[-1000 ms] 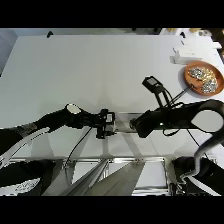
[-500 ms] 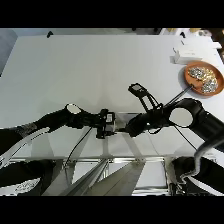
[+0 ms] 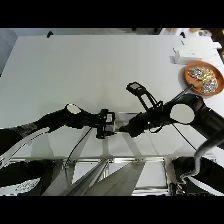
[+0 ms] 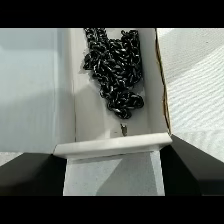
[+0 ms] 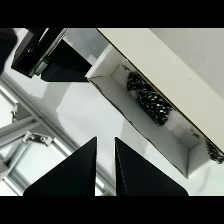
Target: Fold the box and place the chain.
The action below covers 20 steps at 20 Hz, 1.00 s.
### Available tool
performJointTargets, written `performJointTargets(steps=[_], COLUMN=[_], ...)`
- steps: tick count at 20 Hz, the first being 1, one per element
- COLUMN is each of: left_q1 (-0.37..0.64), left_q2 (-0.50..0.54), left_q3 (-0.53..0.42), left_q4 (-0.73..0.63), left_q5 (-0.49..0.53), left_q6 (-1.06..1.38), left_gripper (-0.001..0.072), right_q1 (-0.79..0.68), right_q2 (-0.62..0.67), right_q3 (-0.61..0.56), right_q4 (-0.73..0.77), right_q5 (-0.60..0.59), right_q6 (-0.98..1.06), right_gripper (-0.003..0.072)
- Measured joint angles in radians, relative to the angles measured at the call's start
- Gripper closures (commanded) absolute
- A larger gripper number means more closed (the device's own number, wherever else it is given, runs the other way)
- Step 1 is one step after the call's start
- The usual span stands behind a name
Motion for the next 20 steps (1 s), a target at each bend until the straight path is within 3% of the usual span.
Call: performJointTargets(steps=[6,11,13,20], left_q1=[0.0,0.0,0.0,0.0], left_q2=[0.0,0.0,0.0,0.0], left_q3=[0.0,0.0,0.0,0.0], left_q4=[0.0,0.0,0.0,0.0], left_q5=[0.0,0.0,0.0,0.0], left_q6=[0.0,0.0,0.0,0.0], left_gripper=[0.0501,0.0501,0.0501,0.0501], right_q1=[-0.046,-0.286,-0.388,-0.582], right_q2=[0.071,0.095,0.077,-0.055], right_q3=[0.136,0.152,0.132,-0.01], right_q4=[-0.224,-0.359,-0.377,-0.333], right_q5=[0.098,0.135,0.138,0.071], right_q6=[0.021,0.046,0.026,-0.089], right_gripper=[0.0555,0.0546,0.0364,0.0352])
